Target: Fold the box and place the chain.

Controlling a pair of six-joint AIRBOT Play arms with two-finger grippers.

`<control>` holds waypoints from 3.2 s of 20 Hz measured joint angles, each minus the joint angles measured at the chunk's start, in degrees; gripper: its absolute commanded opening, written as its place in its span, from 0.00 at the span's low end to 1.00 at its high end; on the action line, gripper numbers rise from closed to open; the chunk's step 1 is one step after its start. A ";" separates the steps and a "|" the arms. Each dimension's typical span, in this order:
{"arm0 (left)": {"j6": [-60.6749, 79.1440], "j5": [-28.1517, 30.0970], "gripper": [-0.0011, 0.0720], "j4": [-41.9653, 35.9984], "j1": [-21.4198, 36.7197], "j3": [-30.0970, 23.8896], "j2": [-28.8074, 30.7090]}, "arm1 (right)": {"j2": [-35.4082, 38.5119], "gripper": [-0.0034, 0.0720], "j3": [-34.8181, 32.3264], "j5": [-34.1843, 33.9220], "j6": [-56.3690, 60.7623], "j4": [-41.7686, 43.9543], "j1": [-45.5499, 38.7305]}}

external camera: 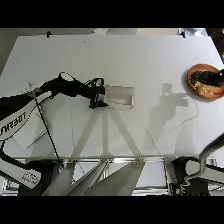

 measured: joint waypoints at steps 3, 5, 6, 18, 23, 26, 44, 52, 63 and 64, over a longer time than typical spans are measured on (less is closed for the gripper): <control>0.00 0.00 0.39 0.00 0.00 0.00 0.00 | 0.85 0.06 0.00 4.09 -0.31 0.07 7.21; 0.00 0.00 0.39 0.00 -0.02 0.00 0.00 | 1.07 0.06 0.00 5.70 -0.37 0.15 12.41; 0.00 0.00 0.39 0.00 -0.02 0.00 0.00 | 1.16 0.06 0.00 6.21 -0.37 0.17 14.95; 0.00 0.00 0.39 0.00 0.00 0.00 0.00 | 0.63 0.07 0.04 -0.17 -0.17 2.86 43.56; 0.00 0.00 0.39 0.00 0.00 0.00 0.00 | -0.07 0.06 0.04 -5.73 -1.16 8.44 49.05; 0.00 0.00 0.39 0.00 -0.02 0.00 0.00 | -0.20 0.06 0.04 -8.83 -3.04 13.90 50.14; 0.00 0.00 0.39 0.00 -0.02 0.00 0.00 | -9.70 0.29 0.09 -9.75 -6.47 21.64 50.80; 0.00 0.00 0.39 0.00 -0.02 0.00 0.00 | -1.53 0.49 0.37 -5.40 -7.74 14.97 50.82; 0.00 0.00 0.39 0.00 -0.02 0.00 0.00 | 0.44 0.76 0.37 4.04 -48.46 6.05 36.48; 0.00 0.00 0.39 0.00 -0.02 0.00 0.00 | -1.01 0.76 0.37 3.96 -51.67 6.27 35.52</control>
